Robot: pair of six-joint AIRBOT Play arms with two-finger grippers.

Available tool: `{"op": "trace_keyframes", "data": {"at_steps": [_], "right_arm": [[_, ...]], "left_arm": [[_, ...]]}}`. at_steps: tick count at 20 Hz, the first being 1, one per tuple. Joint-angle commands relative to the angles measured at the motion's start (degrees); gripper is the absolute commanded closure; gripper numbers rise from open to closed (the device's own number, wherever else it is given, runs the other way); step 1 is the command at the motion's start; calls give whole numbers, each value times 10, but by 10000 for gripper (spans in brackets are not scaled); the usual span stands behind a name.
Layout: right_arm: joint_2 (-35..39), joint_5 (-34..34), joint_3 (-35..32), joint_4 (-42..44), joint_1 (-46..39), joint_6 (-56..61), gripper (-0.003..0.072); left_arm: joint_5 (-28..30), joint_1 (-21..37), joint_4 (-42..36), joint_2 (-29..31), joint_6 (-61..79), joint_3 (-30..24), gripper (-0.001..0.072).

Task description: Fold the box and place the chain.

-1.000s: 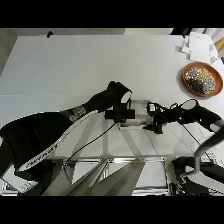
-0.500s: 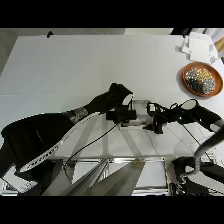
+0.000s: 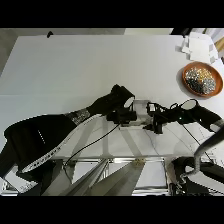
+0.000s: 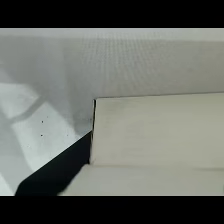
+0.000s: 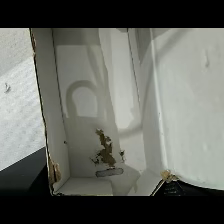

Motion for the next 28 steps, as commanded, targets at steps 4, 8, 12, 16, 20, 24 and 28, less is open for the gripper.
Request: {"op": "trace_keyframes", "data": {"at_steps": [4, 8, 12, 16, 20, 24, 28], "right_arm": [[0, 0, 0, 0, 0, 0, 312], [0, 0, 0, 0, 0, 0, 312], [0, 0, 0, 0, 0, 0, 312], [0, 0, 0, 0, 0, 0, 312], [0, 0, 0, 0, 0, 0, 312], [0, 0, 0, 0, 0, 0, 312], [0, 0, 0, 0, 0, 0, 312]], "left_arm": [[-2, -1, 4, -2, 0, 0, 630], [-2, -1, 4, -2, 0, 0, 700], [-18, 0, 5, -1, 0, 0, 696], [-37, 8, 12, 10, 4, 0, 333], [-37, 14, 12, 19, 6, 0, 317], [-37, 17, 10, 22, 6, 0, 365], [-24, 15, 12, 19, 6, 0, 534]]}}
